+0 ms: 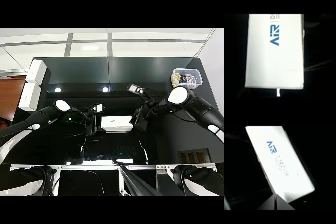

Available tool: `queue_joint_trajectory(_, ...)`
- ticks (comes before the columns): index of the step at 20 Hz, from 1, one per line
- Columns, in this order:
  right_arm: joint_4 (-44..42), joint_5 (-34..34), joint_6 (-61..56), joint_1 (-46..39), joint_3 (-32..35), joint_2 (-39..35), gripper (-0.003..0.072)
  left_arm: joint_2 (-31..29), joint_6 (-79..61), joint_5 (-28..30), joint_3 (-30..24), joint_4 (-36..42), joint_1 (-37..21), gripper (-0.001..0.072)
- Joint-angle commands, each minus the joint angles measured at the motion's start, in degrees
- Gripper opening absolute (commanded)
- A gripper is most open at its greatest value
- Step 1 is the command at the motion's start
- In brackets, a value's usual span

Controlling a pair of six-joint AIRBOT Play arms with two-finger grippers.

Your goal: Fold the box and place the chain.

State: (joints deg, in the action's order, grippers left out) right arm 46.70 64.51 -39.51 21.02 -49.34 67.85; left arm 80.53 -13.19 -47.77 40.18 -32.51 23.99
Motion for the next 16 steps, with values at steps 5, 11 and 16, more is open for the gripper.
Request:
queue_joint_trajectory(5,-27.80,-3.37,-10.82,-2.67,7.26,4.50,0.0013,0.02,-0.07,0.02,0.02,0.00,0.02,0.0267)
queue_joint_trajectory(11,-27.19,-9.14,-13.55,-2.38,7.28,9.94,0.0013,0.02,-0.07,0.02,0.02,0.00,0.02,0.0268)
queue_joint_trajectory(16,-17.68,-9.38,-18.82,-2.32,7.37,10.60,0.0013,0.02,-0.07,-0.02,0.02,0.17,0.00,0.0278)
